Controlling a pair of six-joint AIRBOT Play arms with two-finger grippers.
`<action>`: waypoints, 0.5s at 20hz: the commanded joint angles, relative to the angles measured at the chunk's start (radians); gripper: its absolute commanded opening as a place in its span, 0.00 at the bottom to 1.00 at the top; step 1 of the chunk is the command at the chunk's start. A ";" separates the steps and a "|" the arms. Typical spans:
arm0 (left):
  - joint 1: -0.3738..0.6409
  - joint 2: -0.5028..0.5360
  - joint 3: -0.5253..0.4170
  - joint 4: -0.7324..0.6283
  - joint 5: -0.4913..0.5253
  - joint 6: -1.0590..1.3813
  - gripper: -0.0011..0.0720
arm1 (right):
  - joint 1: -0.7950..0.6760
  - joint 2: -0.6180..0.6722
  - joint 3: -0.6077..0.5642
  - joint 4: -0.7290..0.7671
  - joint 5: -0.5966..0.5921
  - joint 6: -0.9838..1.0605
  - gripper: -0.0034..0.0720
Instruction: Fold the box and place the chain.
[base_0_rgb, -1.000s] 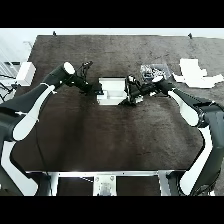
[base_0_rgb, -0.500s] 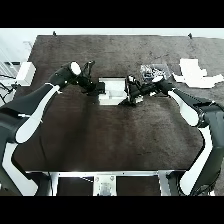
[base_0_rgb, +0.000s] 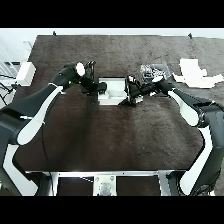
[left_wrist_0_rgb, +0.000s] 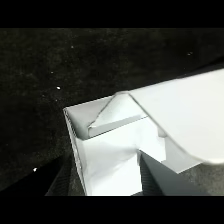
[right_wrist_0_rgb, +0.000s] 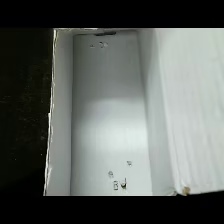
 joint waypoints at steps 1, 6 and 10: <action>-0.016 0.000 0.001 0.046 0.011 -0.042 0.66 | 0.001 0.000 0.000 0.000 0.000 0.000 0.82; -0.023 0.000 0.001 0.044 -0.002 -0.058 0.66 | 0.001 0.000 0.000 0.000 0.000 0.000 0.82; -0.031 0.000 0.001 0.041 0.001 -0.058 0.66 | 0.001 0.000 0.000 0.000 0.000 0.000 0.82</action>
